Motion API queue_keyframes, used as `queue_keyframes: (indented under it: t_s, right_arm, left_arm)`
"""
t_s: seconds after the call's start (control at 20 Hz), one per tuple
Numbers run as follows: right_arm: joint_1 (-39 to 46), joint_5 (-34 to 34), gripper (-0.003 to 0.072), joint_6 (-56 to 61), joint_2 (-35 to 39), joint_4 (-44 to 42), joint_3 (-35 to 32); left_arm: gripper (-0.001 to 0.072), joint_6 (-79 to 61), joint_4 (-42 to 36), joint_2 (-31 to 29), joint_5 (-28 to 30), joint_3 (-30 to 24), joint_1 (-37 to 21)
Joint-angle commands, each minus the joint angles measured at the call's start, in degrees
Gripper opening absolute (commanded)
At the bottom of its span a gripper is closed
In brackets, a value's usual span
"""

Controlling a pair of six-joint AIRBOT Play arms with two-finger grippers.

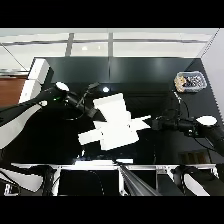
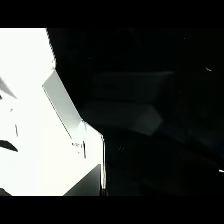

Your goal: Fold the box and place the chain.

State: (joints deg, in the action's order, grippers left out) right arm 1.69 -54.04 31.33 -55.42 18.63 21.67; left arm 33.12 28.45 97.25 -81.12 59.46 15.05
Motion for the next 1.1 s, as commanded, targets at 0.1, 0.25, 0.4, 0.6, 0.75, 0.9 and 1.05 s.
queue_keyframes:
  t_s: [0.1, 0.25, 0.4, 0.6, 0.75, 0.9, 1.05]
  right_arm:
    - [-0.02, -0.04, 0.0016, 0.02, 0.02, 0.74, -0.02]
    - [-0.02, 0.37, 0.0017, 0.04, 0.02, 1.62, 0.00]
    - [0.00, 0.00, 0.0711, 0.04, 0.02, 2.23, 0.68]
    - [0.04, -7.02, 0.0714, 0.04, 0.02, 13.22, 7.32]
    - [0.00, -8.74, 0.0713, -0.39, 0.02, 15.91, 10.95]
    - [-0.02, -6.64, 0.0710, -4.87, 0.02, 15.93, 11.15]
    - [-0.04, -6.45, 0.0710, -13.29, 0.02, 15.93, 11.15]
  left_arm:
    - [0.0039, -2.93, 3.69, 0.28, -2.03, 0.52, 0.94]
    - [0.0028, -2.91, 4.28, 0.15, -2.27, 0.52, 0.94]
    - [0.0026, 0.76, 6.27, -1.40, -1.92, 0.48, 1.01]
    - [0.0024, 2.05, 10.36, -8.37, 1.88, -0.76, 2.75]
    - [0.0025, -3.72, 10.03, -17.00, 14.49, -6.25, 5.38]
    - [0.0027, -13.97, 10.27, -21.22, 23.47, -10.51, 7.93]
    - [0.0027, -26.16, 15.34, -20.52, 26.29, -10.62, 10.88]
